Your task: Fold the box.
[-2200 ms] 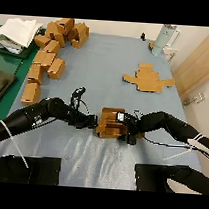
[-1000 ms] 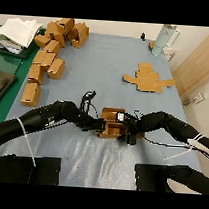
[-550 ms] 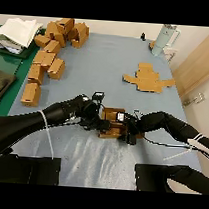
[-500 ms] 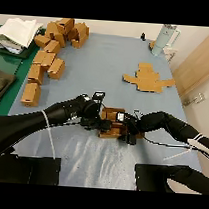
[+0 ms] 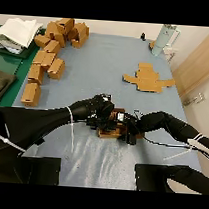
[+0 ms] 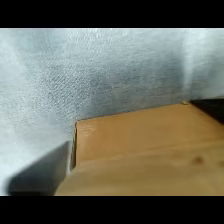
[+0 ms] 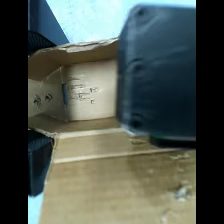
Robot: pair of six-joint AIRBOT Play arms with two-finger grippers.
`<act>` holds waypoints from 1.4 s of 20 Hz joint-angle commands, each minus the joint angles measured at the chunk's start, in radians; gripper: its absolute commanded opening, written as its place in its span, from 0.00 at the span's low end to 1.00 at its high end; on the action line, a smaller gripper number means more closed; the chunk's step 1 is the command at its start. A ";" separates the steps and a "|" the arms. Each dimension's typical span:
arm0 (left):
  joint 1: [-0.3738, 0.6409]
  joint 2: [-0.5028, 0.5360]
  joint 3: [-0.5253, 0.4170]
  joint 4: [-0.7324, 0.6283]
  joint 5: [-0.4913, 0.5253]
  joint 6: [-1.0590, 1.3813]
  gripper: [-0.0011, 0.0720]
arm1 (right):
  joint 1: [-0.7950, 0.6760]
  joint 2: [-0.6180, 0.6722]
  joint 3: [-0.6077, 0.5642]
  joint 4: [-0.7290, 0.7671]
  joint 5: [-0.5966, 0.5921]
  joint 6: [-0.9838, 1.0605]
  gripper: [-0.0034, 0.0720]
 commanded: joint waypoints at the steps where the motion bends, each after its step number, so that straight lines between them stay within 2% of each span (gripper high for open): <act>1: -0.006 -0.033 0.022 0.010 -0.034 -0.025 0.18 | 0.001 0.001 0.000 0.000 0.000 0.000 0.80; 2: -0.006 -0.033 0.023 0.011 -0.034 -0.026 0.03 | 0.001 0.001 0.000 0.000 0.000 0.000 0.80; 10: -0.006 -0.033 0.024 -0.018 -0.045 -0.035 0.04 | 0.001 0.001 0.000 0.000 0.000 0.000 0.80; 11: -0.006 -0.033 0.025 -0.026 -0.052 -0.036 0.27 | 0.001 0.001 0.000 0.000 0.000 0.000 0.80; 12: -0.005 -0.033 0.029 -0.029 -0.064 -0.037 0.59 | 0.001 0.001 0.000 0.000 0.000 0.000 0.80; 13: -0.004 -0.033 0.034 -0.029 -0.081 -0.040 0.61 | 0.001 0.001 0.000 0.000 0.000 0.000 0.80; 18: 0.018 -0.032 0.092 -0.030 -0.169 -0.039 0.61 | 0.001 0.001 0.000 0.000 0.000 0.000 0.80; 22: 0.090 -0.032 0.166 -0.062 -0.293 0.042 0.61 | 0.001 0.001 0.000 0.000 0.000 0.000 0.80; 25: 0.174 -0.032 0.203 -0.187 -0.369 0.153 0.61 | 0.001 0.001 0.000 0.000 0.000 0.000 0.80; 28: 0.275 -0.032 0.228 -0.352 -0.391 0.262 0.61 | 0.001 0.001 0.000 0.000 0.000 0.000 0.80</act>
